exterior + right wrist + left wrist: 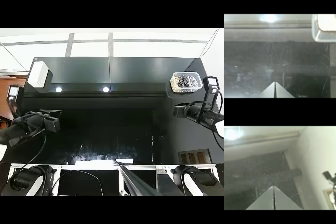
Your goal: Fold the box and place the chain.
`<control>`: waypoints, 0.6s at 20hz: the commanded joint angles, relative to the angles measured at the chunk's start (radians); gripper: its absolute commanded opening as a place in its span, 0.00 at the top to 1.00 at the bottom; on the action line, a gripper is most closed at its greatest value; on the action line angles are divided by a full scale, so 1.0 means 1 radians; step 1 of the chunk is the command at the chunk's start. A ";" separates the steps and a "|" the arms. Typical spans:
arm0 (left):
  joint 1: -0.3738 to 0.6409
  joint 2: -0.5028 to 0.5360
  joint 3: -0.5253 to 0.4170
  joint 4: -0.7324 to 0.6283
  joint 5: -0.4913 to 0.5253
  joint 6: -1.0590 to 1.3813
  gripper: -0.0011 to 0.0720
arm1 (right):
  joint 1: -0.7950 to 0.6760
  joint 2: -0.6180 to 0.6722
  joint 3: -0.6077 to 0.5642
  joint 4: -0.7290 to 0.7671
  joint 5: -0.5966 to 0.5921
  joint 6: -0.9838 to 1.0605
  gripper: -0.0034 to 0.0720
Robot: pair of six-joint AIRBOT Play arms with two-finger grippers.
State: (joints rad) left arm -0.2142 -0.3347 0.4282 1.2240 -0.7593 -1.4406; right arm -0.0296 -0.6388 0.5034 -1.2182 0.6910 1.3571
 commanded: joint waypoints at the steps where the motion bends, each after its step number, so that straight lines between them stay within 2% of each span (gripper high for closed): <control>1: -0.003 0.114 -0.051 -0.005 0.019 -0.007 0.95 | 0.000 0.005 -0.030 -0.002 -0.029 0.004 0.94; 12: -0.002 0.124 -0.052 -0.010 0.019 -0.007 0.95 | 0.000 0.005 -0.030 -0.002 -0.029 0.004 0.94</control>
State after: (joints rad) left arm -0.2169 -0.2138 0.3775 1.2144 -0.7410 -1.4475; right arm -0.0296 -0.6346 0.4736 -1.2205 0.6624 1.3613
